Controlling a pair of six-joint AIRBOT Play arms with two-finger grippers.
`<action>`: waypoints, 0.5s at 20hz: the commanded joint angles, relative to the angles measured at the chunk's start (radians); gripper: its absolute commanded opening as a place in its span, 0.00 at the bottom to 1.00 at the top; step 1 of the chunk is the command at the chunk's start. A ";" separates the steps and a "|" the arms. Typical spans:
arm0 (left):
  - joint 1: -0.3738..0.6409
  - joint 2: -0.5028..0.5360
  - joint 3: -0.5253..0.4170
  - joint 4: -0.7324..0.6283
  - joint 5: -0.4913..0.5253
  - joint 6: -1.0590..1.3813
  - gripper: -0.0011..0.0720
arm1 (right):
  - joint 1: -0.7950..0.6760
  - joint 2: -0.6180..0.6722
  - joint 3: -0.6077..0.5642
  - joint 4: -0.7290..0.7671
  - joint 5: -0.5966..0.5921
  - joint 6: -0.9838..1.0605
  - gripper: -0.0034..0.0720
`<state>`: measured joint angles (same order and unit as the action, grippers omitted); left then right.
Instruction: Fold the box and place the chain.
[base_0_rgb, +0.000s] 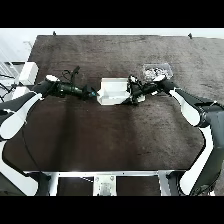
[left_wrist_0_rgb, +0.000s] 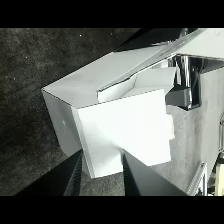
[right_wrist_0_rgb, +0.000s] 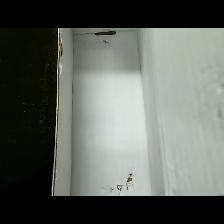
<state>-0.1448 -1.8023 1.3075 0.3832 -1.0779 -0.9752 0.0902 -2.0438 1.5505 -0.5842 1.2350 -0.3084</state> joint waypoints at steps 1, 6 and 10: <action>-0.014 0.002 0.002 0.006 0.014 -0.048 0.45 | 0.000 0.000 0.000 0.000 0.000 0.000 0.70; -0.039 0.002 0.068 0.142 0.010 -0.156 0.45 | 0.000 0.000 0.000 0.000 0.000 0.000 0.70; -0.075 0.002 0.117 0.239 0.018 -0.231 0.45 | 0.000 0.000 0.000 0.000 0.000 0.000 0.70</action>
<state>-0.1970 -1.8004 1.3922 0.5438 -1.0679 -1.1416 0.0902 -2.0438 1.5505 -0.5846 1.2350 -0.3084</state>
